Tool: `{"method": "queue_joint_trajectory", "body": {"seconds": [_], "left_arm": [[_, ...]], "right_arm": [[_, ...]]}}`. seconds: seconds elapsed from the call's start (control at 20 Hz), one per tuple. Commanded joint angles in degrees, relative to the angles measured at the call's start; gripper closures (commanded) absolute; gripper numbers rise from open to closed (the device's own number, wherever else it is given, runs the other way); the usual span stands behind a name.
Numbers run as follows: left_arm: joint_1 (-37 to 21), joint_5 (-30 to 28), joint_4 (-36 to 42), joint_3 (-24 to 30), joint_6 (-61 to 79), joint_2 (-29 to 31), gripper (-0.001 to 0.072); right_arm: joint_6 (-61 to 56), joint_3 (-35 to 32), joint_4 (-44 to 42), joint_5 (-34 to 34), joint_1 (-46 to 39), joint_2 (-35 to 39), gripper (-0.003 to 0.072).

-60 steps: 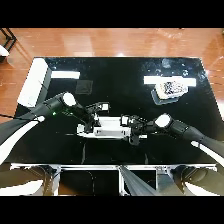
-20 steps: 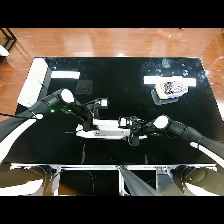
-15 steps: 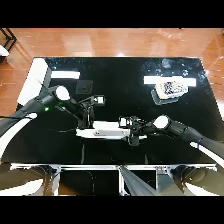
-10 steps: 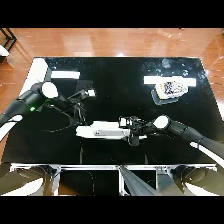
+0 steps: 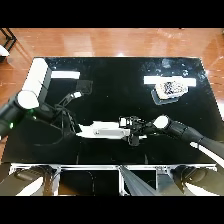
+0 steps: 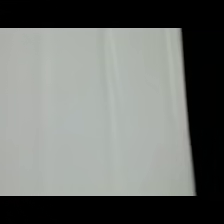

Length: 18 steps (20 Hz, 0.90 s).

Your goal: Fold the box and place the chain.

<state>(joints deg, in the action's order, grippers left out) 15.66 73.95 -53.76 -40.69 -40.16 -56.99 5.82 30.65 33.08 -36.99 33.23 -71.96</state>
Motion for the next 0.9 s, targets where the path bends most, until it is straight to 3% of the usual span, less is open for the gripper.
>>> {"method": "queue_joint_trajectory", "body": {"seconds": [0.0,0.1,0.25,0.45,0.6,0.65,0.7,0.85], "left_arm": [[2.8,-13.3,14.6,10.1,3.5,7.0,0.0686],[6.0,-23.0,19.2,13.2,4.2,8.4,0.0686],[12.6,-36.5,19.8,13.7,4.2,7.7,0.0685],[20.0,-50.4,20.1,13.7,4.2,6.9,0.0685],[22.0,-57.2,20.1,13.7,4.2,5.2,0.0685],[22.1,-58.6,20.1,13.7,4.2,4.5,0.0685],[22.1,-59.7,20.2,13.7,4.2,3.5,0.0685],[22.1,-60.2,20.1,13.7,4.2,0.6,0.0685]], "right_arm": [[0.0,0.0,0.0,0.0,0.1,0.0,0.0272],[0.0,0.0,0.0,0.0,0.1,0.0,0.0272],[0.0,0.0,0.0,0.0,0.1,0.0,0.0272],[0.0,0.0,0.0,0.0,0.1,0.0,0.0272],[0.0,0.0,0.0,0.0,0.1,0.0,0.0274],[0.0,0.0,0.0,0.0,0.1,0.0,0.033],[0.0,0.0,0.0,0.0,0.1,0.0,0.0378],[0.0,0.0,0.0,0.0,0.1,0.0,0.0378]]}}
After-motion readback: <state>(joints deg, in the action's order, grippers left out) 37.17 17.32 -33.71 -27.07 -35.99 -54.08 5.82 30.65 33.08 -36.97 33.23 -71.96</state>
